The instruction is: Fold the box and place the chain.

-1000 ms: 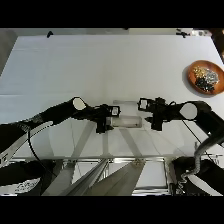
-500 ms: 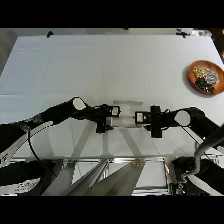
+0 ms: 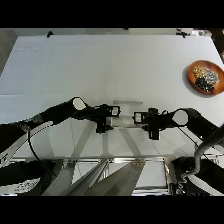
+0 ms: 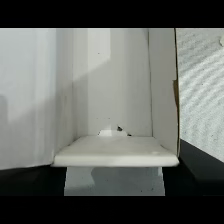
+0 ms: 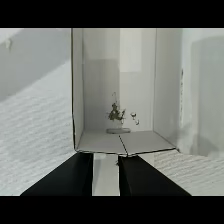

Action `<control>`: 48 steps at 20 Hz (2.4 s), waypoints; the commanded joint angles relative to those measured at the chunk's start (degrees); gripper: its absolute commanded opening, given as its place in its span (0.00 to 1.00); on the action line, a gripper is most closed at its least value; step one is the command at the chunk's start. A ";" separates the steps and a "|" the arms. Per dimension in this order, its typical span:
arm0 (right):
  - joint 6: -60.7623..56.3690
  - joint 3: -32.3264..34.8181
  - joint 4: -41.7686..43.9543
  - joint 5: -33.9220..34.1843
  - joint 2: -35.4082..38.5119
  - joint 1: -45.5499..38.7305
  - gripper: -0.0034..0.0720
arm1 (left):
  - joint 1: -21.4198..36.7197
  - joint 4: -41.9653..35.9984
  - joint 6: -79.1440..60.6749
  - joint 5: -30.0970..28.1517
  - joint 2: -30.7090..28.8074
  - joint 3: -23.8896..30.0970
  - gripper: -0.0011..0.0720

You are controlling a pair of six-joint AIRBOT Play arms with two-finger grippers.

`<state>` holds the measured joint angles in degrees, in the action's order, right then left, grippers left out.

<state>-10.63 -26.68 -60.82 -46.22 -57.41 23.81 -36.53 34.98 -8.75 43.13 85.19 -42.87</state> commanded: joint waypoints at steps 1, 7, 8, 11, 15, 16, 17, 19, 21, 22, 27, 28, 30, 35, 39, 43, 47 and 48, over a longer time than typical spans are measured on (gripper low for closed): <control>0.63 0.00 1.33 1.36 -0.35 0.04 0.24 | 0.00 0.00 0.00 0.00 0.02 0.00 0.49; 0.63 0.02 3.89 3.78 -0.35 1.64 0.25 | 0.00 0.02 0.00 0.00 0.02 0.00 0.49; 0.63 0.02 3.89 4.28 -0.35 2.60 0.25 | 0.00 0.00 0.00 0.00 0.02 0.00 0.49; 0.63 0.02 3.87 5.38 -0.37 4.09 0.26 | 0.00 0.00 0.00 0.00 0.02 0.00 0.49; 0.63 0.02 3.69 5.42 -0.46 4.09 0.29 | 0.00 0.02 0.00 0.00 0.02 0.00 0.49; 0.61 0.02 3.69 5.44 -0.63 4.09 0.29 | 0.00 0.00 0.00 0.00 0.02 0.00 0.49; 0.63 0.02 3.69 5.44 -1.01 4.09 0.29 | 0.00 0.02 0.00 0.00 0.02 0.00 0.49; 0.61 0.02 3.69 5.35 -1.99 4.09 0.29 | 0.00 0.00 0.00 0.00 0.02 0.00 0.49; 0.59 0.02 3.91 5.33 -3.30 4.09 0.38 | 0.00 0.00 0.00 0.00 0.02 0.00 0.49; 0.57 0.02 3.91 5.29 -3.87 4.09 0.42 | 0.00 0.00 0.00 0.00 0.02 0.00 0.49; 0.55 0.02 3.93 5.55 -4.79 4.09 0.61 | 0.00 0.02 0.00 0.00 0.02 0.00 0.49; 0.52 0.02 4.24 5.73 -4.79 4.09 0.60 | 0.00 0.00 0.00 0.02 0.02 0.00 0.49; 0.52 0.02 4.98 6.25 -4.79 4.09 0.50 | 0.00 0.02 0.00 0.00 0.02 0.00 0.49; 0.55 0.02 7.39 7.76 -4.79 4.09 0.25 | 0.00 0.00 0.00 0.00 0.02 0.00 0.49; 0.55 0.02 8.59 8.35 -4.79 4.09 0.18 | 0.00 0.00 0.00 0.00 0.02 0.00 0.49; 0.55 0.02 8.76 8.33 -4.79 4.09 0.46 | 0.00 0.02 0.00 0.00 0.02 0.00 0.49; 0.57 0.02 8.83 8.39 -4.79 4.09 0.54 | 0.00 0.02 0.00 0.00 0.02 0.00 0.49; 0.57 0.02 8.81 8.50 -4.79 4.09 0.53 | 0.00 0.00 0.00 0.00 0.02 0.00 0.49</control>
<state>-10.07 -26.63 -52.18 -37.95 -62.17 27.86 -36.53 34.96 -8.73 43.13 85.21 -42.85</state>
